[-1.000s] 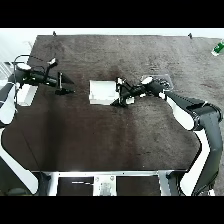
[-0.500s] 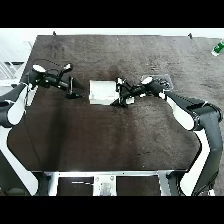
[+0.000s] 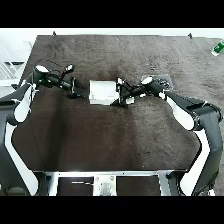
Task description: Fold the box and place the chain.
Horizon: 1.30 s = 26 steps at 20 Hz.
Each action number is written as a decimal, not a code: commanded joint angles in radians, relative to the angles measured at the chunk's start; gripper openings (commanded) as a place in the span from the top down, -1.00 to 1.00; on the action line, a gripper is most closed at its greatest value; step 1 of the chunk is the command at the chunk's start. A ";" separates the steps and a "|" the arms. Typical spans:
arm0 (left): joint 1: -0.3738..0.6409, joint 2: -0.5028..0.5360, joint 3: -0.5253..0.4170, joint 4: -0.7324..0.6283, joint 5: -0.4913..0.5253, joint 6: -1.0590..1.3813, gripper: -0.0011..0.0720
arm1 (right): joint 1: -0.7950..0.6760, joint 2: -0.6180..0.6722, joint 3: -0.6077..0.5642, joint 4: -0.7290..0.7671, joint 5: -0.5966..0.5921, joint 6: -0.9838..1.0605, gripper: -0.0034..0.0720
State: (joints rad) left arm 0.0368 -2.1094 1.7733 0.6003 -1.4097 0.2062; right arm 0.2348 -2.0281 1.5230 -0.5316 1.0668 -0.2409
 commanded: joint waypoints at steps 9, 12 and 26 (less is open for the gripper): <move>-0.016 -0.021 0.007 -0.036 -0.010 0.087 -0.97 | 0.001 0.000 0.000 0.000 0.000 0.000 -0.61; -0.048 -0.021 -0.004 0.010 0.006 0.088 -0.97 | 0.001 0.000 0.000 0.000 0.000 0.001 -0.61; -0.065 -0.020 -0.004 0.002 -0.031 0.089 -1.00 | 0.001 0.000 0.000 0.000 0.000 0.000 -0.61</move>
State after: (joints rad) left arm -0.0273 -2.1292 1.7691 0.6182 -1.4303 0.2951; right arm 0.2348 -2.0281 1.5230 -0.5316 1.0664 -0.2409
